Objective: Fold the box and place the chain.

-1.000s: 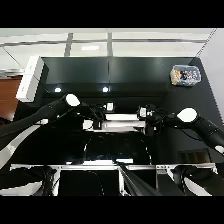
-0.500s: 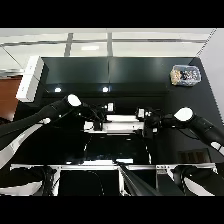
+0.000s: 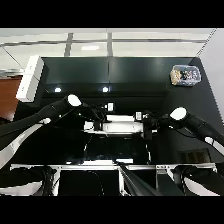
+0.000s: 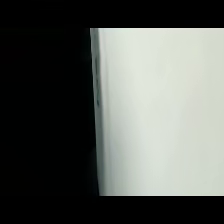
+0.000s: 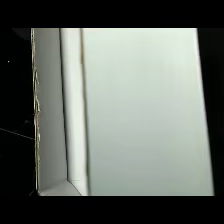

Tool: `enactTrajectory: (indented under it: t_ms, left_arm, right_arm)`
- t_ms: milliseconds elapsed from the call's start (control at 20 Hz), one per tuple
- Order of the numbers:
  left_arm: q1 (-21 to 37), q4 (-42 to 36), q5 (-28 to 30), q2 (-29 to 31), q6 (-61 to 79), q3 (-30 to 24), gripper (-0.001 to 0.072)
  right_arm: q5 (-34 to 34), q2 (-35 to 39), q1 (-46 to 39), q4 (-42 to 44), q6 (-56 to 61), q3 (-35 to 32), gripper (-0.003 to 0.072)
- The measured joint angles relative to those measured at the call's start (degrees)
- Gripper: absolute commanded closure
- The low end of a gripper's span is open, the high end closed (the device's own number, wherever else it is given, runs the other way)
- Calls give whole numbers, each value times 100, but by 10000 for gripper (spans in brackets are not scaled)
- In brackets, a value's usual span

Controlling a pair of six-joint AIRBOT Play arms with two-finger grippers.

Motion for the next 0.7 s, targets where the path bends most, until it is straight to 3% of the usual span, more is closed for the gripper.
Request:
enactTrajectory:
  t_ms: [550,700]
  left_arm:
    - [0,2,-7,0,-138,0,680]
    - [0,0,4,0,-140,0,680]
  right_arm:
    - [90,-136,-173,520,-535,-203,-8]
    - [48,-136,-168,575,-551,-214,28]
